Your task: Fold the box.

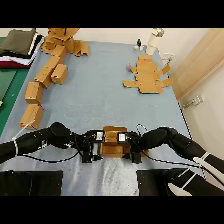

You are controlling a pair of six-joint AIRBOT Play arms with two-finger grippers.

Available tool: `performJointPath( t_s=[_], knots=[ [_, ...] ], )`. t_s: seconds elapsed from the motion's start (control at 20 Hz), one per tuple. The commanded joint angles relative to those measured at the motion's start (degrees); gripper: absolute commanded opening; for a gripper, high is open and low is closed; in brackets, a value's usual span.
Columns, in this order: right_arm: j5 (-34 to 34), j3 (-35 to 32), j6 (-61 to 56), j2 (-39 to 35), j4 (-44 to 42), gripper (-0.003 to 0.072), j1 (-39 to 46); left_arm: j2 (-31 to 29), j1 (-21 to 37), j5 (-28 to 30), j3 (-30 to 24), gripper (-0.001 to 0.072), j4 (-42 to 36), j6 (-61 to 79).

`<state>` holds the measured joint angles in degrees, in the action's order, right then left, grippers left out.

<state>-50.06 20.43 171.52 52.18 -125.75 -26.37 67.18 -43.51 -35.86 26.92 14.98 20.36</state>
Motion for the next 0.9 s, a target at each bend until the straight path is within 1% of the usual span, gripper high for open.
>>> performJointPath(
  t_s=[0.0, 0.35, 0.4, 0.45, 0.5, 0.85],
  knots=[
    [0.0, 0.0, 0.0, 0.0, 0.0, 0.05, 0.0, 0.1, -1.9, 2.9, 0.1, 0.0703, -0.2, 0.0],
    [0.0, 0.0, 0.0, 0.0, 0.0, 0.05, 0.0, 0.3, -3.3, 4.3, 0.2, 0.0701, 1.3, -0.2],
    [0.0, 0.0, 0.0, 0.0, 0.0, 0.05, 0.0, 0.3, -3.3, 4.5, 0.2, 0.0685, 1.3, -0.2],
    [0.0, 0.0, 0.0, 0.0, 0.0, 0.05, 0.0, 0.3, -3.3, 4.7, 0.2, 0.0581, 1.3, -0.2],
    [0.0, 0.0, 0.0, 0.0, 0.0, 0.05, 0.0, 0.3, -3.3, 4.9, 0.2, 0.0533, 1.3, -0.2],
    [0.0, 0.0, 0.0, 0.0, 0.0, 0.05, 0.0, 0.3, -3.3, 5.4, 0.2, 0.0532, 1.3, -0.3]
  ],
)
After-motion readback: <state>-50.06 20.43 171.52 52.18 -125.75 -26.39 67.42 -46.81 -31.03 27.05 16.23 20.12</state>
